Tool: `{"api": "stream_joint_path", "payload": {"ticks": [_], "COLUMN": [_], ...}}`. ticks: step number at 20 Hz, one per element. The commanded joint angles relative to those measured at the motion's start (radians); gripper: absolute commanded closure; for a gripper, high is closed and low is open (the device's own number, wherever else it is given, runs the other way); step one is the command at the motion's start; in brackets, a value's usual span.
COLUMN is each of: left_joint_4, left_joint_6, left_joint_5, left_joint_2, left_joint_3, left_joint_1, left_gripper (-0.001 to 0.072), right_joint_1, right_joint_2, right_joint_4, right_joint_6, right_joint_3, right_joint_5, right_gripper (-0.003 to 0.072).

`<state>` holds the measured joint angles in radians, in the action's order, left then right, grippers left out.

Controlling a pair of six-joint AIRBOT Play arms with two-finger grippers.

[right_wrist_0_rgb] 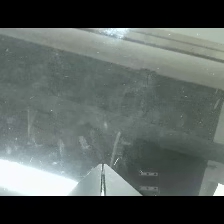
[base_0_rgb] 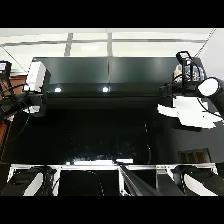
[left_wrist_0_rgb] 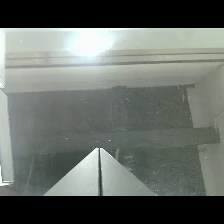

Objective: Fold the box and place the chain.

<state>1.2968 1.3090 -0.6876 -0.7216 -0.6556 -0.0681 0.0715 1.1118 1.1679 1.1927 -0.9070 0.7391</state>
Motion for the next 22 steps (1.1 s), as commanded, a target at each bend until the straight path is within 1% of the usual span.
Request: {"api": "stream_joint_path", "payload": {"ticks": [1, 5, 6, 7, 8, 12, 14, 17, 18, 19, 22], "left_joint_4": [0.000, 0.000, 0.000, 0.000, 0.000, 0.000, 0.000, 0.000, -0.001, -0.017, -0.088], "left_joint_6": [0.000, 0.000, 0.000, 0.000, 0.000, 0.000, 0.000, 0.000, 0.000, 0.000, 0.001], "left_joint_5": [0.000, 0.000, 0.000, 0.000, 0.000, 0.000, 0.000, 0.002, 0.015, 0.058, 0.237], "left_joint_2": [0.000, 0.000, 0.000, 0.000, 0.000, 0.000, 0.000, 0.000, 0.000, 0.000, -0.022], "left_joint_3": [0.000, 0.000, 0.000, 0.000, 0.000, 0.000, 0.000, 0.000, 0.000, 0.000, 0.000], "left_joint_1": [0.000, 0.000, 0.000, 0.000, 0.000, 0.000, 0.000, 0.000, 0.000, 0.002, 0.004], "left_gripper": [0.0678, 0.0678, 0.0678, 0.0678, 0.0678, 0.0678, 0.0678, 0.0678, 0.0678, 0.0677, 0.0677], "right_joint_1": [0.001, 0.001, 0.001, 0.000, -0.001, -0.001, 0.001, 0.001, 0.001, 0.001, 0.001], "right_joint_2": [0.000, 0.000, 0.000, 0.000, 0.000, 0.000, 0.006, 0.006, 0.007, 0.007, 0.009], "right_joint_4": [0.000, 0.016, 0.078, 0.125, 0.152, 0.150, 0.084, -0.059, -0.072, -0.101, -0.198], "right_joint_6": [0.000, -0.024, -0.126, -0.175, -0.183, -0.183, -0.182, -0.175, -0.171, -0.165, -0.165], "right_joint_3": [0.000, 0.000, 0.000, 0.000, 0.000, 0.000, 0.000, 0.000, 0.000, 0.000, 0.000], "right_joint_5": [0.000, -0.006, -0.039, -0.061, -0.071, -0.070, -0.137, -0.142, -0.141, -0.140, -0.128], "right_gripper": [0.0667, 0.0667, 0.0667, 0.0667, 0.0667, 0.0667, 0.0667, 0.0667, 0.0667, 0.0667, 0.0666]}}
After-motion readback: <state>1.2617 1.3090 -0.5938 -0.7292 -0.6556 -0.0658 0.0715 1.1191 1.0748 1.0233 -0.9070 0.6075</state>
